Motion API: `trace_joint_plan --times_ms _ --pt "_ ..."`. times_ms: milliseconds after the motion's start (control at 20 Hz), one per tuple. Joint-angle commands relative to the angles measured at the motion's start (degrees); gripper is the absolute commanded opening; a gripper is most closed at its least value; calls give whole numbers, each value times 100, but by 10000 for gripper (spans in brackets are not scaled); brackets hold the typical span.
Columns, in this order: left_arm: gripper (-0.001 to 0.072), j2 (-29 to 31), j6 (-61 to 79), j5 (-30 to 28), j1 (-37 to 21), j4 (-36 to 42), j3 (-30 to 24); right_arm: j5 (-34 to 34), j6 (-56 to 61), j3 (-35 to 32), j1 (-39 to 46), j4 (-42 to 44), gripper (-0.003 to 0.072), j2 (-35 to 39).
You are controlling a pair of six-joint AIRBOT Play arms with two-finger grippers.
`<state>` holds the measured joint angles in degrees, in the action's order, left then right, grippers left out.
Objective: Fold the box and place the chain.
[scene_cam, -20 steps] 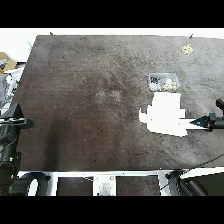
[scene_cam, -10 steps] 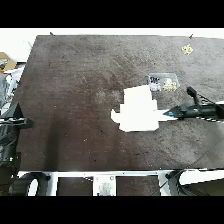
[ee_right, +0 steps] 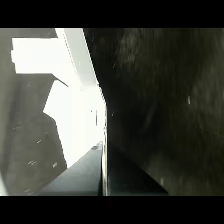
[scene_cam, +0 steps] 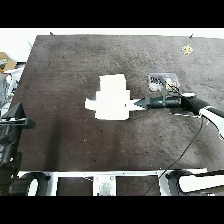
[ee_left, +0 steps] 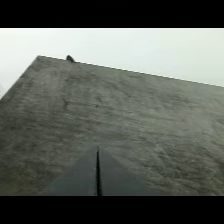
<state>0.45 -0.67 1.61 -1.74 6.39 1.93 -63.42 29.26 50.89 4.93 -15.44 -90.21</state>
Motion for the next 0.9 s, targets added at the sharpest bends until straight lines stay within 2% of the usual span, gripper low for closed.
trace_joint_plan --times_ms 0,50,200,350,400,450,600,700,850 --pt "143 0 52 785 -2 -4 15 785 -437 76 -361 129 6 7" --pt "353 -7 92 1029 -2 0 44 876 -538 76 -393 94 6 7" --pt "355 -382 186 1768 -2 -37 293 1231 -660 76 -455 68 6 7" --pt "357 -1532 365 2527 -2 -37 916 1443 -748 76 -529 7 6 7" --pt "370 -2063 424 2820 -2 -37 1209 1480 -745 76 -527 24 6 7" --pt "435 -2640 417 3060 -2 -37 1534 1486 -793 76 -527 33 5 7" --pt "435 -4448 420 4006 -2 -81 2579 1486 -831 76 -527 28 6 7" --pt "435 -5683 343 4778 2 -389 3399 1530 -874 76 -527 28 6 7" --pt "435 -7475 -398 5864 22 -1158 4955 1591 -896 76 -527 26 6 7"
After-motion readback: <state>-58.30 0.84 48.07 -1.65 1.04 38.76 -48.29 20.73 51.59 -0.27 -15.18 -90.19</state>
